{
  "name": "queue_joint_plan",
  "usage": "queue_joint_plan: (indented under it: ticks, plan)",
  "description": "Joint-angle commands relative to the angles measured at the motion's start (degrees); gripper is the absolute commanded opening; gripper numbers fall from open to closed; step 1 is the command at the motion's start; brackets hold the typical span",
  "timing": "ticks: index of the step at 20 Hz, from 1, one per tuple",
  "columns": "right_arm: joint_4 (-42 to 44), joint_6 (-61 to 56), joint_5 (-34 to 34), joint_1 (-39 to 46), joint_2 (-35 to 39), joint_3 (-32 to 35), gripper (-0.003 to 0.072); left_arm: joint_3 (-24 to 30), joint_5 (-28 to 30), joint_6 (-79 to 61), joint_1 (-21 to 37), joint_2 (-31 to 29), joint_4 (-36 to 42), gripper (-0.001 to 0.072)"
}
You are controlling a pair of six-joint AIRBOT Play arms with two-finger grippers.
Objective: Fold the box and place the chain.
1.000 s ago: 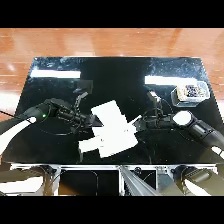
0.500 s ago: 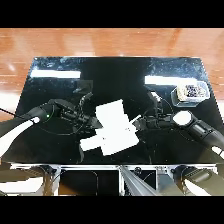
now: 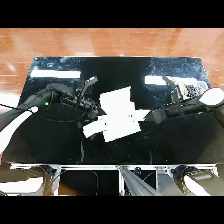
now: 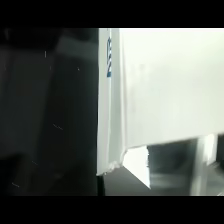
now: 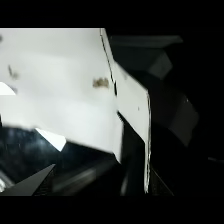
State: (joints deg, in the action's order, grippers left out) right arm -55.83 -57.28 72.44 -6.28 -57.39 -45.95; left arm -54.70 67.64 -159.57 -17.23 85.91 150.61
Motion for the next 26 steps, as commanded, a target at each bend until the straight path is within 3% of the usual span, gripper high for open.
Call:
queue_joint_plan:
  ticks: [1,4,6,9,12,17,22,24,26]
  plan:
    - [-9.6,2.1,10.9,1.6,2.5,-5.3,0.0709,-2.9,1.4,-12.5,-1.2,-0.5,-7.4,0.0019]
    - [-11.1,2.4,11.4,-1.9,2.7,-5.3,0.0707,-2.3,0.4,-12.5,-4.4,-1.8,-17.1,0.0016]
    - [-12.2,5.5,12.2,-6.0,2.7,-5.3,0.0707,-1.0,-4.9,-12.5,-7.3,-2.7,-22.0,0.0016]
    - [-12.3,6.3,10.7,-12.2,2.7,-4.9,0.0708,2.1,-12.5,-12.5,-8.6,-2.8,-22.3,0.0017]
    - [-13.5,6.3,4.2,-16.1,2.7,-3.8,0.0707,4.0,-12.3,-11.4,-7.6,-2.8,-22.5,0.0020]
    - [-13.2,6.3,-8.1,-16.6,2.7,-2.2,0.0707,4.1,-6.4,-5.4,-6.7,-2.6,-23.1,0.0020]
    - [-8.9,6.6,-9.1,-16.6,2.6,-2.2,0.0707,4.1,-6.1,-4.6,-7.0,-2.6,-24.8,0.0019]
    - [-13.8,13.3,-7.1,-16.6,2.5,0.1,0.0707,4.1,-8.4,-5.5,-7.0,-2.6,-25.4,0.0019]
    - [-14.4,22.2,-9.8,-16.6,2.3,5.6,0.0707,4.1,-10.9,-7.2,-7.0,-2.6,-25.7,0.0019]
